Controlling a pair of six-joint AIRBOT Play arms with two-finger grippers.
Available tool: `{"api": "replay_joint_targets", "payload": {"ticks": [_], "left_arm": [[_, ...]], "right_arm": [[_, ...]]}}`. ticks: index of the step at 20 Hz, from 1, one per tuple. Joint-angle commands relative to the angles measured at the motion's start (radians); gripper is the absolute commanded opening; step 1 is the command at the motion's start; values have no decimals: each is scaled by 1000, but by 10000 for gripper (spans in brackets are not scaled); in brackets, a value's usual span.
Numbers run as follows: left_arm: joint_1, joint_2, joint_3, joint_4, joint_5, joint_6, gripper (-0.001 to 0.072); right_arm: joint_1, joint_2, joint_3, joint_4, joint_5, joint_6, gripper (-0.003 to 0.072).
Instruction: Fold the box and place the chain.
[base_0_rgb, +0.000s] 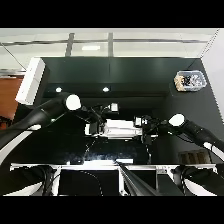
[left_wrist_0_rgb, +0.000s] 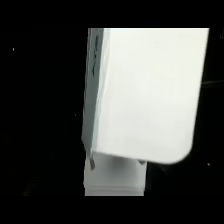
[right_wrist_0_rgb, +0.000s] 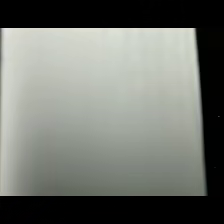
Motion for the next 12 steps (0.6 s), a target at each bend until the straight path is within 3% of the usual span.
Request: {"api": "replay_joint_targets", "payload": {"ticks": [1,2,3,5,8,12], "left_arm": [[0,101,1,151,-145,-232,611],[0,119,1,154,-171,-274,589],[0,132,1,154,-195,-321,441],[0,140,1,130,-246,-404,34],[-2,140,-31,-127,-249,-399,23],[-1,138,-161,-488,59,-283,24]], "right_arm": [[1,1,1,-4,6,-2,496],[1,1,1,-8,11,-4,496],[1,1,1,-8,13,-8,496],[1,1,1,-15,21,-9,496],[1,1,1,-15,27,-16,496],[1,1,1,-15,26,-15,496]]}}
